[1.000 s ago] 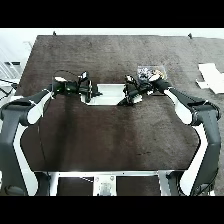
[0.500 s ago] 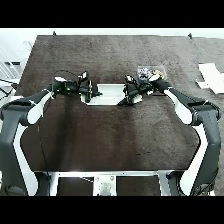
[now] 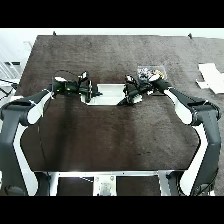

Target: Fold the box and place the chain.

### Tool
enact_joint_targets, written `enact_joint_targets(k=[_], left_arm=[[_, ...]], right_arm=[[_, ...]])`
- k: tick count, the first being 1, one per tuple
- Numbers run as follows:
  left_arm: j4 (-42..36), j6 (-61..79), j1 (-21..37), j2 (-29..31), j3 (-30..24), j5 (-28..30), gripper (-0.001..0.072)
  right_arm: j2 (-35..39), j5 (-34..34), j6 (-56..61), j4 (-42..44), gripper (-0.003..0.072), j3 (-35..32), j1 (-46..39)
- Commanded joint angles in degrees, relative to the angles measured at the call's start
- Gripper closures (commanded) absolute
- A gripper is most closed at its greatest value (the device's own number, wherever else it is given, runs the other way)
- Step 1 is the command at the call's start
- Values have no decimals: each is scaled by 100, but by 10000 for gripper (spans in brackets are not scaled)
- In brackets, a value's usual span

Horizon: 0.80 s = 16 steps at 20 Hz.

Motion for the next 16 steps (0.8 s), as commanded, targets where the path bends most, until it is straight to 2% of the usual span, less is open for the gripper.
enact_joint_targets(k=[1,2,3,4,7,11,15,16], left_arm=[[-92,2,4,-2,-2,-55,688],[-116,7,4,0,-2,-116,665],[-160,24,4,4,-2,-149,463],[-168,28,4,22,-2,-149,413],[-166,61,76,118,-2,-153,412],[-146,-70,431,330,4,-566,412],[-236,-214,881,621,52,-1261,413],[-269,-219,927,745,59,-1425,486]], right_arm=[[-4,2,0,0,92,-2,-2],[-4,2,0,0,92,-2,-2],[-4,2,0,0,92,-2,-2],[-4,2,2,0,92,-4,-2],[-4,2,2,0,92,-4,-2],[-4,2,0,-2,92,-4,-2],[-4,2,0,0,92,-4,-2],[-4,2,0,-2,91,-4,-2]])
